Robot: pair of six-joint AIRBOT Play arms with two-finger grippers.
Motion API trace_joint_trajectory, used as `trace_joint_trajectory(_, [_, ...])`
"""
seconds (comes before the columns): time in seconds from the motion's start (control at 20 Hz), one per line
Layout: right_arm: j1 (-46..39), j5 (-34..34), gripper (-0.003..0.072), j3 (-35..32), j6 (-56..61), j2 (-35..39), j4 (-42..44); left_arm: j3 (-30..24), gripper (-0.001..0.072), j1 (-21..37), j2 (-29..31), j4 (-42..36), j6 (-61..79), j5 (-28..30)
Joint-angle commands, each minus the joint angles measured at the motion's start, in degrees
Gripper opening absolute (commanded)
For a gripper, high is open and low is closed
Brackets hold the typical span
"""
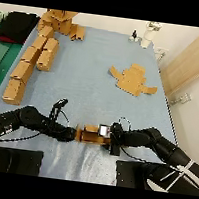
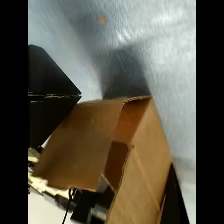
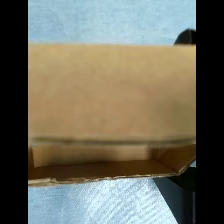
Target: Fold the box.
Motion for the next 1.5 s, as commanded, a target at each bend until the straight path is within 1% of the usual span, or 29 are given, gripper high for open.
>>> trace_joint_trajectory(0.0, [0.0,0.02,0.0499,0.0,0.0,0.02,0.0,0.33,0.0011,-0.28,1.6,-2.45,1.86,-0.92])
trace_joint_trajectory(0.15, [0.0,0.02,0.0499,0.02,0.0,0.02,0.0,0.33,0.0012,1.14,3.67,-2.27,1.86,-0.28])
trace_joint_trajectory(0.25, [0.0,0.02,0.0499,0.0,0.0,0.02,0.0,0.33,0.0013,2.23,3.61,-2.34,1.86,-0.33])
trace_joint_trajectory(0.55, [0.0,0.02,0.0499,0.0,0.0,0.02,0.0,0.31,0.0018,2.21,3.61,-1.62,1.88,0.7])
trace_joint_trajectory(0.6, [0.0,0.02,0.0499,0.02,0.0,0.02,-0.02,0.33,0.0225,2.19,3.61,-1.66,1.86,1.2])
trace_joint_trajectory(0.65, [0.0,0.02,0.0499,0.0,0.0,0.02,-0.02,0.33,0.0381,2.19,3.61,-1.66,1.84,1.7])
trace_joint_trajectory(0.7, [0.0,0.02,0.0499,0.02,0.0,0.02,-0.02,0.31,0.0314,2.19,3.58,-1.66,1.86,2.23])
trace_joint_trajectory(0.75, [0.0,0.02,0.0499,0.0,0.0,0.02,-0.02,0.31,0.0304,2.19,3.61,-1.68,1.84,2.6])
trace_joint_trajectory(1.05, [0.0,0.02,0.0499,0.0,0.0,0.02,-0.17,0.33,0.0305,2.19,3.61,-1.97,1.84,3.63])
trace_joint_trajectory(1.2, [0.0,0.02,0.0499,0.02,0.0,0.02,-0.17,0.33,0.0305,2.19,3.61,-1.95,1.86,6.23])
trace_joint_trajectory(1.45, [0.0,0.02,0.0499,0.0,0.0,0.02,-0.17,0.33,0.0305,2.19,3.61,-1.88,2.78,6.23])
